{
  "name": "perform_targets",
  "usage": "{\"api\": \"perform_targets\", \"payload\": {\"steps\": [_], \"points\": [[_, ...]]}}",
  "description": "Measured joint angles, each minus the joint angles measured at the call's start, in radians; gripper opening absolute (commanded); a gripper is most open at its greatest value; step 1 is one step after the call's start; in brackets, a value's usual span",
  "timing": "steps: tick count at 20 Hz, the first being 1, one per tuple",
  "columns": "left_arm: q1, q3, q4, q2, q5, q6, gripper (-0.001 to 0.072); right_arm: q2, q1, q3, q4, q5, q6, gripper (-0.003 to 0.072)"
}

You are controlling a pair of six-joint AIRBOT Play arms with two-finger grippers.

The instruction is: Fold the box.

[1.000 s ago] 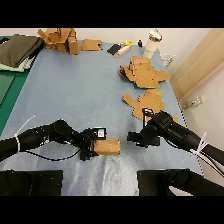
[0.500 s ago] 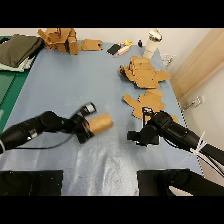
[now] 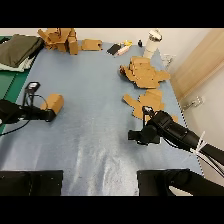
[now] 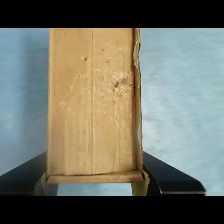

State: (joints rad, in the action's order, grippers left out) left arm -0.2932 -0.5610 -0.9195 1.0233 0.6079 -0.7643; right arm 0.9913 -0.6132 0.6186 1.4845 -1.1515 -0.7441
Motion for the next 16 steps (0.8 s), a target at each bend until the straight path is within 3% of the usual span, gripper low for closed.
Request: {"api": "perform_targets", "payload": {"steps": [6, 13, 14, 15, 16], "points": [[-0.098, 0.000, -0.149, 0.000, -0.012, 0.008, 0.0363, 0.000, 0.000, 0.000, -0.004, 0.000, -0.002, 0.0002], [-0.122, 0.000, -0.220, 0.064, -0.019, -0.061, 0.0366, 0.000, 0.000, 0.000, -0.004, 0.000, -0.003, 0.0002], [-0.123, -0.001, -0.221, 0.075, -0.019, -0.068, 0.0477, 0.000, 0.000, 0.000, -0.004, 0.000, -0.003, 0.0002], [-0.124, -0.002, -0.221, 0.081, -0.019, -0.074, 0.0654, 0.000, 0.000, 0.000, -0.004, 0.000, -0.003, 0.0002], [-0.124, -0.002, -0.221, 0.089, -0.018, -0.079, 0.0679, 0.000, 0.000, 0.000, -0.003, 0.000, -0.003, 0.0002]]}}
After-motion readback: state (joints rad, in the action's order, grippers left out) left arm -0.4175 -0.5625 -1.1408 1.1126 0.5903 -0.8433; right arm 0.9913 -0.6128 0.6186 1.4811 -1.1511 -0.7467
